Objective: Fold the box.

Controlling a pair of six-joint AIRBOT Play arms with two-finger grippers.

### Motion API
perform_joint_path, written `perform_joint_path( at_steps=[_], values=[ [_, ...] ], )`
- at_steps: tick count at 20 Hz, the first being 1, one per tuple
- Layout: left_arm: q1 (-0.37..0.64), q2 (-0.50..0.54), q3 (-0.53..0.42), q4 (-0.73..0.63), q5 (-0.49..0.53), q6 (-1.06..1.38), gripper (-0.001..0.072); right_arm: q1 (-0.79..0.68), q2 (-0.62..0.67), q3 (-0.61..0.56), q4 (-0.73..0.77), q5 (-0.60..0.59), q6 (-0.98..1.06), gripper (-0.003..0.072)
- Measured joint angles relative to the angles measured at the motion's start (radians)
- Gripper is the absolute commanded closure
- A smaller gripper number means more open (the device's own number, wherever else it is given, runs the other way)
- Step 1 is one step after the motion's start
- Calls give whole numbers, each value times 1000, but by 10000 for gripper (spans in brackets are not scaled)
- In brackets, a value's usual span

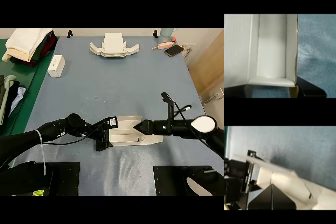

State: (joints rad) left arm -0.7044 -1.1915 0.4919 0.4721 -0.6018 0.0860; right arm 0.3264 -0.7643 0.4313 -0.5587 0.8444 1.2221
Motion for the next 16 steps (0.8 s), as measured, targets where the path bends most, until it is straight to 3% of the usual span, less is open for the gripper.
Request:
perform_joint_path(
  at_steps=[8,16],
  values=[
    [0,0,0,0,-3,-1,184,0,-367,179,-45,-50,-102,684],
    [0,0,0,0,-2,0,184,59,-462,198,-146,-49,-131,684]
  ],
)
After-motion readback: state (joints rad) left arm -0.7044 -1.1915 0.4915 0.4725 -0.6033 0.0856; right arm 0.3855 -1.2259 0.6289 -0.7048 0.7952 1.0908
